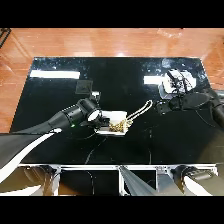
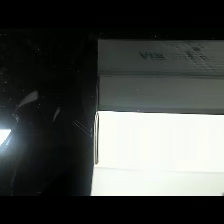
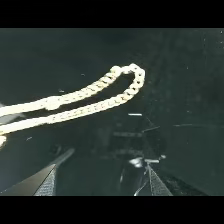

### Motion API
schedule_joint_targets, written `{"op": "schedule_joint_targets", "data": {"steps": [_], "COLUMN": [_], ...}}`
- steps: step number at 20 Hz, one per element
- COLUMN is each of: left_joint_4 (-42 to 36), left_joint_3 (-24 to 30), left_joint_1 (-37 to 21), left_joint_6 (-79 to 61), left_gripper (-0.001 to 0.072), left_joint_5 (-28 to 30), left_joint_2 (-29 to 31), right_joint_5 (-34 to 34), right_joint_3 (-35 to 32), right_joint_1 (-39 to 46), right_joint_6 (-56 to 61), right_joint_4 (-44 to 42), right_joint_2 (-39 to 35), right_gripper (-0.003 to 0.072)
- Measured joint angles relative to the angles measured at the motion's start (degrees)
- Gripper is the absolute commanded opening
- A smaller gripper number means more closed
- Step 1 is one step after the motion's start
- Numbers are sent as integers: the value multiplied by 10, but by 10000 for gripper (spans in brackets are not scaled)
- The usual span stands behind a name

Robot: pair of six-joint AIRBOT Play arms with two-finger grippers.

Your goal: Fold the box and place the chain.

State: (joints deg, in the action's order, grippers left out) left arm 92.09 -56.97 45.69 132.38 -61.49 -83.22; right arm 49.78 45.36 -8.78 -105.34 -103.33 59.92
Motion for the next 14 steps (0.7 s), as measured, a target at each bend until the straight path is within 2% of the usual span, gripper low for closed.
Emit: {"op": "schedule_joint_targets", "data": {"steps": [5,6,7,8,9,11,12,14], "left_joint_4": [0,0,0,0,0,0,0,0], "left_joint_3": [0,0,0,0,0,0,0,0], "left_joint_1": [0,0,0,0,0,0,0,0], "left_joint_6": [0,0,0,0,0,0,0,0], "left_gripper": [28,28,28,28,28,28,28,28], "left_joint_5": [2,3,4,5,5,6,6,7], "left_joint_2": [0,0,0,0,0,0,0,0], "right_joint_5": [-108,-127,-144,-161,-176,-194,-199,-206], "right_joint_3": [-9,-10,-10,-11,-11,-11,-11,-10], "right_joint_1": [-38,-50,-62,-71,-78,-86,-89,-92], "right_joint_6": [94,113,132,151,169,197,204,217], "right_joint_4": [42,63,92,121,150,191,203,222], "right_joint_2": [70,82,93,102,110,123,129,139], "right_gripper": [706,641,530,529,466,462,369,347]}}
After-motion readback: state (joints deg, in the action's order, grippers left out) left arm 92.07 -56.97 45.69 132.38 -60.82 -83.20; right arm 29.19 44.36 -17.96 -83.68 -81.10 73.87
